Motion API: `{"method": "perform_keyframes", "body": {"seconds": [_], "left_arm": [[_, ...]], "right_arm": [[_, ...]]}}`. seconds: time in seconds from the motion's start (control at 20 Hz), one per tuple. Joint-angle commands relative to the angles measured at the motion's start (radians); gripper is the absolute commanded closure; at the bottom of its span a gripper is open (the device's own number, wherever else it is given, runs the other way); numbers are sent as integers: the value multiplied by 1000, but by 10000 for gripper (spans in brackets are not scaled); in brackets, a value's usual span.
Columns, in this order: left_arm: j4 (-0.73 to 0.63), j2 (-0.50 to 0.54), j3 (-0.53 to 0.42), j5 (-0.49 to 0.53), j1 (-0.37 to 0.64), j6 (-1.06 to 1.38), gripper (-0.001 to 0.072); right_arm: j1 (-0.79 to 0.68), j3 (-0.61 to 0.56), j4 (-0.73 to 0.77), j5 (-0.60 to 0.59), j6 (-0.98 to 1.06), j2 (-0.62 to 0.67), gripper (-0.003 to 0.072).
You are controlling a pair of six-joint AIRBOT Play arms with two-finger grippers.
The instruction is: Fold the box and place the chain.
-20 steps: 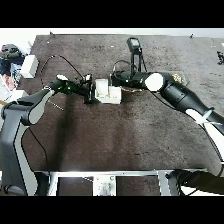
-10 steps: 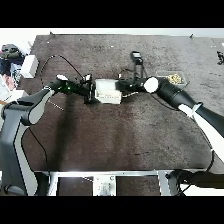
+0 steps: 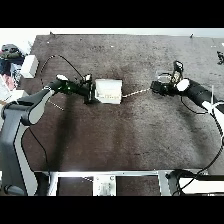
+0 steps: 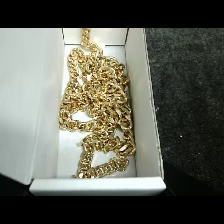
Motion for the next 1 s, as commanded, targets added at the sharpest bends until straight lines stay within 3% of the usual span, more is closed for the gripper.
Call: {"method": "perform_keyframes", "body": {"seconds": [0.0,0.15,0.45,0.5,0.55,0.6,0.75,0.95], "left_arm": [[0,0,1,0,0,0,355],[0,0,1,0,0,0,355],[0,0,1,0,0,0,355],[0,0,1,0,0,0,355],[0,0,1,0,0,0,355],[0,0,1,0,0,0,355],[0,0,1,0,0,0,355],[0,0,1,0,0,0,355]], "right_arm": [[-48,-17,80,-113,19,-58,439],[-35,-5,154,-196,8,-119,439],[10,139,174,-198,9,-245,441],[9,154,175,-189,9,-261,461],[9,158,175,-175,9,-266,621],[12,158,176,-150,8,-261,673],[60,158,169,-55,-47,-188,674],[195,158,170,8,-143,19,674]]}}
